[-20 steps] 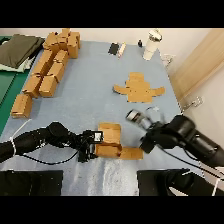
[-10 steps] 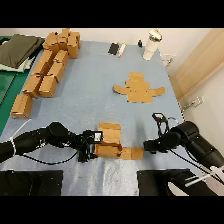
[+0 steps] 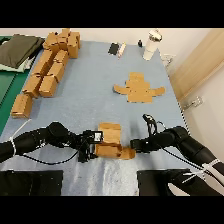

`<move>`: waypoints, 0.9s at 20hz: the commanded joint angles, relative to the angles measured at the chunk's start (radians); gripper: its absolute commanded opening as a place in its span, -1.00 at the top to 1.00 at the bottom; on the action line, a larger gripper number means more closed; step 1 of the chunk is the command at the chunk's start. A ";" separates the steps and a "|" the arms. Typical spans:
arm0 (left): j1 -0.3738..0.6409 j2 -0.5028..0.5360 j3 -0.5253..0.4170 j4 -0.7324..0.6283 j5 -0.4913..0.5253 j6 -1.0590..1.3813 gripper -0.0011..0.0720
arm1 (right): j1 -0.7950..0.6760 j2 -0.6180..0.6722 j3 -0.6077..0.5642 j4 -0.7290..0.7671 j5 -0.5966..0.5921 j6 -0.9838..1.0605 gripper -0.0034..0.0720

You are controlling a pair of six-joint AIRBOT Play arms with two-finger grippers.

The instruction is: Fold the box.

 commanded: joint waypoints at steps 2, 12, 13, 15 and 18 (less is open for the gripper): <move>0.000 0.000 0.001 0.000 0.000 0.000 -0.44 | 0.123 -0.009 0.023 0.133 0.035 0.001 0.21; 0.000 0.000 0.001 0.000 0.000 0.000 -0.44 | 0.177 -0.009 0.142 0.069 -0.023 0.093 0.21; 0.000 0.000 0.001 0.000 0.000 0.000 -0.44 | 0.177 -0.010 0.146 0.046 -0.047 0.111 0.21; 0.000 0.000 0.001 0.000 0.001 0.000 -0.44 | 0.177 -0.011 0.148 -0.032 -0.093 0.166 0.21; 0.000 0.000 0.001 0.000 0.000 0.000 -0.44 | 0.177 -0.011 0.148 -0.108 -0.113 0.211 0.21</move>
